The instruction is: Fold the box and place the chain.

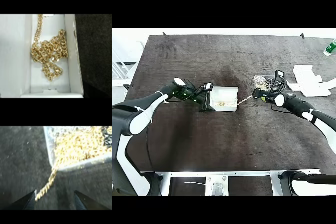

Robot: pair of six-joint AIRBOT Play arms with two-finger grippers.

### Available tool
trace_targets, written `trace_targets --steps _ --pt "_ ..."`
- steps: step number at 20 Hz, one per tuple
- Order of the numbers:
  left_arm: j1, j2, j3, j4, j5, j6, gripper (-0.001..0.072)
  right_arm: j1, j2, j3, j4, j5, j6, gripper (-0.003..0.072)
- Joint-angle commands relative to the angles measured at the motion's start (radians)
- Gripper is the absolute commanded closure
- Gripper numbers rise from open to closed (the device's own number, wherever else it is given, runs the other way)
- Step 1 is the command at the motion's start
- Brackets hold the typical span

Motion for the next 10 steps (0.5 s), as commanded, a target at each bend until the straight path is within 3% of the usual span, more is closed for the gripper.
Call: trace_targets --steps 1,4,5,6,8,10 --pt "0.001 0.0 0.001 0.0 0.0 0.0 0.0167 0.006 -0.078 0.048 0.07 -0.048 0.007 0.0113" --pt "0.001 0.0 0.001 0.0 0.0 0.0 0.0167 0.024 -0.124 0.102 0.071 -0.047 0.008 0.0262" --pt "0.001 0.0 0.001 0.0 0.0 0.0 0.0167 0.023 -0.129 0.106 0.071 -0.048 0.008 0.0359" --pt "0.001 0.0 0.001 0.0 0.0 0.0 0.0167 0.023 -0.129 0.105 0.072 -0.047 0.008 0.0506" --pt "0.001 0.0 0.001 0.0 0.0 0.0 0.0167 0.021 -0.129 0.105 0.078 -0.047 0.008 0.0677" --pt "0.001 0.0 0.001 0.0 0.0 0.0 0.0167 0.019 -0.109 0.105 0.078 -0.032 0.008 0.0678"
